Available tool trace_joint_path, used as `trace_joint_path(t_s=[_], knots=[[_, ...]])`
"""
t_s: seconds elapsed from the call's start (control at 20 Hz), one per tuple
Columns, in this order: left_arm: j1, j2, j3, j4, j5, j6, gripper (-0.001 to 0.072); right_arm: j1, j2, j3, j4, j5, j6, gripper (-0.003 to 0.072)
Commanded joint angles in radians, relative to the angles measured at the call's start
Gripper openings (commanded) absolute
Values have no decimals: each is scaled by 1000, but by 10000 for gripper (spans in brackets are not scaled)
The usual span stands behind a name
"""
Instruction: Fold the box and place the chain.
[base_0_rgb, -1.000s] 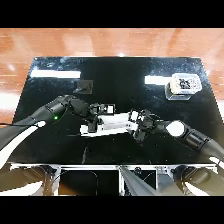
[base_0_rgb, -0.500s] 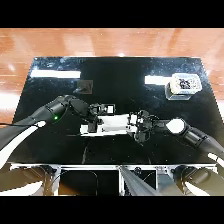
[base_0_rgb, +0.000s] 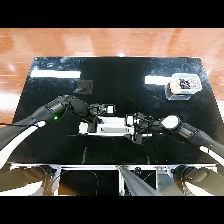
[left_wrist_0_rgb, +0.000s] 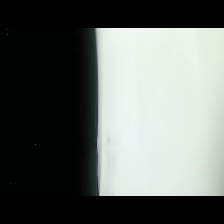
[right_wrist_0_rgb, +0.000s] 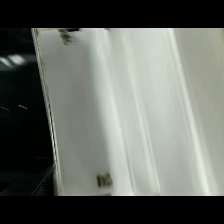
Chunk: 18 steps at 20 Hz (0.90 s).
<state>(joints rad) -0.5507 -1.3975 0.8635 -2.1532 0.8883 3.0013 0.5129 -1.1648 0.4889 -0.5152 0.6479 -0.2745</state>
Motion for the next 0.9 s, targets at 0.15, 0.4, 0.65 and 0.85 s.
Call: trace_joint_path(t_s=[0.15,0.4,0.65,0.85], knots=[[0,0,1,-2,-3,-2,21,0,-37,1,31,3,-20,714],[0,0,1,-2,-2,-3,21,0,-37,1,16,-2,3,714],[0,-1,1,-2,-2,-5,21,0,-38,1,7,-2,20,714],[0,0,1,-2,-2,-7,21,0,-49,1,-19,-2,21,714]])
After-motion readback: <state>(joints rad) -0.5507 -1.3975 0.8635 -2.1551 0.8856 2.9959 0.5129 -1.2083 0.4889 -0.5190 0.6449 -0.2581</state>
